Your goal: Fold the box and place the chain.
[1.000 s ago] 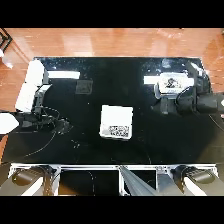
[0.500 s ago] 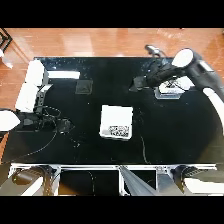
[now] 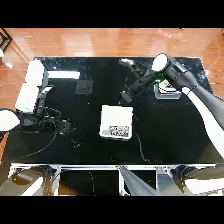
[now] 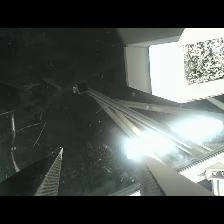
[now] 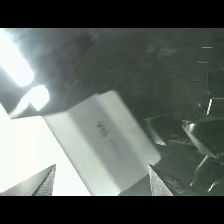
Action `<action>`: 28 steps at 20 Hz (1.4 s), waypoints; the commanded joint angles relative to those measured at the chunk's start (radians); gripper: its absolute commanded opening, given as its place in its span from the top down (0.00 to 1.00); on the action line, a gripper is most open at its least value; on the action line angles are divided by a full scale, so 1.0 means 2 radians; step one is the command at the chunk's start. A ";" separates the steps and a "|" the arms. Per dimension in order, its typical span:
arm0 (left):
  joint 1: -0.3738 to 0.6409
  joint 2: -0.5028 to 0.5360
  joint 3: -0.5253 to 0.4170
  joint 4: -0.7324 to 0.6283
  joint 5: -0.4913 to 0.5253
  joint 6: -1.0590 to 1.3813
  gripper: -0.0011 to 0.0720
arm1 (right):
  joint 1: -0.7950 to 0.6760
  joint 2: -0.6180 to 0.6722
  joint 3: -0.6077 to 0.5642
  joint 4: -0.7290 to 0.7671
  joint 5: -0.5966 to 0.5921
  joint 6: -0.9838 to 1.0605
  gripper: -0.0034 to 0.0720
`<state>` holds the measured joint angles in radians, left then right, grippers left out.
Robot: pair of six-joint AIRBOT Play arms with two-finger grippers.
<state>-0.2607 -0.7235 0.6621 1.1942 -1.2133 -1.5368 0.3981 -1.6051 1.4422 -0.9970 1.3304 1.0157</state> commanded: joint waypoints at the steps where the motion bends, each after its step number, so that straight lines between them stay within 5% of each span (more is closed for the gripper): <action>1: 0.000 0.000 0.000 -0.001 -0.007 0.000 0.21 | 0.019 -0.002 0.001 0.013 0.061 -0.048 0.02; 9: 0.001 0.000 0.000 -0.001 -0.009 0.000 0.21 | 0.032 0.023 0.002 0.021 0.141 -0.041 0.02; 28: 0.001 0.000 0.000 -0.001 -0.009 0.000 0.21 | 0.087 0.075 0.001 -0.052 0.094 -0.010 0.02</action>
